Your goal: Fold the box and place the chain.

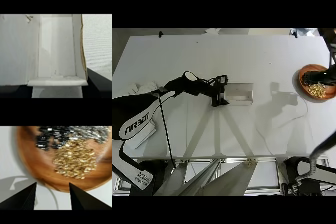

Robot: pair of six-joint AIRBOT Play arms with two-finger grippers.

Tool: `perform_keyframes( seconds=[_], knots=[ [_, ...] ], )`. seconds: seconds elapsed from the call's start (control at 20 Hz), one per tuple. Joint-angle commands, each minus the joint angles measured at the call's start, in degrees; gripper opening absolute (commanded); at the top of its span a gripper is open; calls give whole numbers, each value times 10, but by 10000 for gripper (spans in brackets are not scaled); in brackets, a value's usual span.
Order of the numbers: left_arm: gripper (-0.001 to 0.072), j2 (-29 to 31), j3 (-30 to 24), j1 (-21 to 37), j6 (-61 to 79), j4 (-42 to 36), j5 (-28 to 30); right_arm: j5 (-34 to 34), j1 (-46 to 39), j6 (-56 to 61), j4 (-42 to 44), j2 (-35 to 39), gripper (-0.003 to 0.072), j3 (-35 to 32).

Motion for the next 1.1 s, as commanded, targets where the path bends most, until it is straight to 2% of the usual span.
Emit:
perform_keyframes(
  seconds=[0.0, 0.35, 0.65, 0.7, 0.75, 0.85, 1.05],
  knots=[
    [284, 0, 1, 0, 0, 0, 1, -52, -76, -20, 56, -41, 463, 1],
    [284, 0, 1, 1, 0, 0, 1, -103, -96, -20, 78, -134, 463, 1],
    [284, 4, 1, 1, 0, 1, 1, -111, -96, -18, 79, -157, 448, 1],
    [284, 6, 1, 1, 0, 1, 1, -114, -96, -18, 79, -157, 364, 1],
    [284, 7, 1, 1, 0, 1, 1, -113, -95, -18, 79, -157, 225, 1],
    [284, 7, 1, 1, 0, 1, 1, -102, -96, -19, 79, -155, 9, 1],
    [284, 7, 1, 1, 0, 0, 1, -67, -95, -23, 75, -130, 11, 1]
  ],
)
